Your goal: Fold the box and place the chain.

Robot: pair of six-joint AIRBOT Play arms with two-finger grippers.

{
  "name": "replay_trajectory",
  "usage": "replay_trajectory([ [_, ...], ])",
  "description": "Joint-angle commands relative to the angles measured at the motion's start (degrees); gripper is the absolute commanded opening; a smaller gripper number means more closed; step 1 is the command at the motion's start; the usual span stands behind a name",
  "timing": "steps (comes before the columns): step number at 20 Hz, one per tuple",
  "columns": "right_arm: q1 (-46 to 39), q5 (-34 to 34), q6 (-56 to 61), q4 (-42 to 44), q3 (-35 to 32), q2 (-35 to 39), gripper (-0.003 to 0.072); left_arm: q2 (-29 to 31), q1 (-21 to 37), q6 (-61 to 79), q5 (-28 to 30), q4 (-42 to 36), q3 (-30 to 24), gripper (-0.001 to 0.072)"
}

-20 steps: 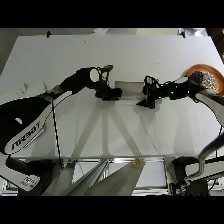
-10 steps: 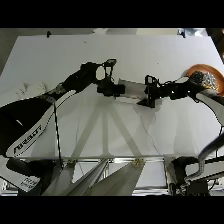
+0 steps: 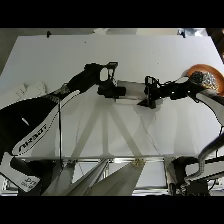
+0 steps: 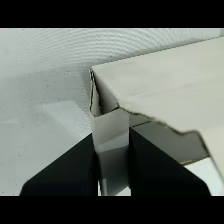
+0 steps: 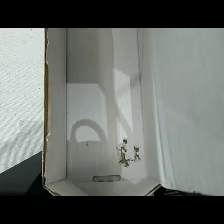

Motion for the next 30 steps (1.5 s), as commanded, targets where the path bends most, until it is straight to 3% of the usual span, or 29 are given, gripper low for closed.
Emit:
replay_trajectory([
  [1,0.1,-0.1,0.1,0.2,0.0,0.0,0.0497,-0.2,-0.6,-0.6,0.7,0.1,0.1,0.0083],
  [3,0.1,-0.1,0.1,0.2,0.0,0.0,0.0497,-0.3,-1.1,-0.7,0.6,0.9,0.1,0.0020],
  [11,0.1,-0.1,0.1,0.2,0.0,0.0,0.0497,-0.3,-1.9,-2.6,0.1,2.5,0.1,0.0015],
  [12,0.1,-0.1,0.1,0.2,0.0,0.0,0.0497,-0.3,-1.9,-2.6,0.1,2.1,0.1,0.0040],
  [14,0.1,-0.1,0.1,0.2,0.0,0.0,0.0497,-0.2,-1.9,-3.3,0.1,2.0,0.1,0.0420],
  [17,0.1,-0.1,0.1,0.2,0.0,0.0,0.0497,0.5,-1.4,-3.1,-1.7,1.9,0.1,0.0452],
  [19,0.1,-0.1,0.1,0.2,0.0,0.0,0.0497,1.4,-0.3,-2.8,-2.9,1.8,0.1,0.0533],
  [23,0.1,-0.1,0.1,0.2,0.0,0.0,0.0497,2.3,2.2,-2.7,-5.0,2.2,0.1,0.0513],
  [26,0.1,-0.1,0.1,0.2,0.0,0.0,0.0497,2.2,2.4,0.0,-3.2,1.9,0.1,0.0506],
  [30,0.1,-0.1,0.1,0.2,0.0,0.0,0.0497,2.2,2.4,2.3,-2.0,0.7,0.1,0.0394],
])
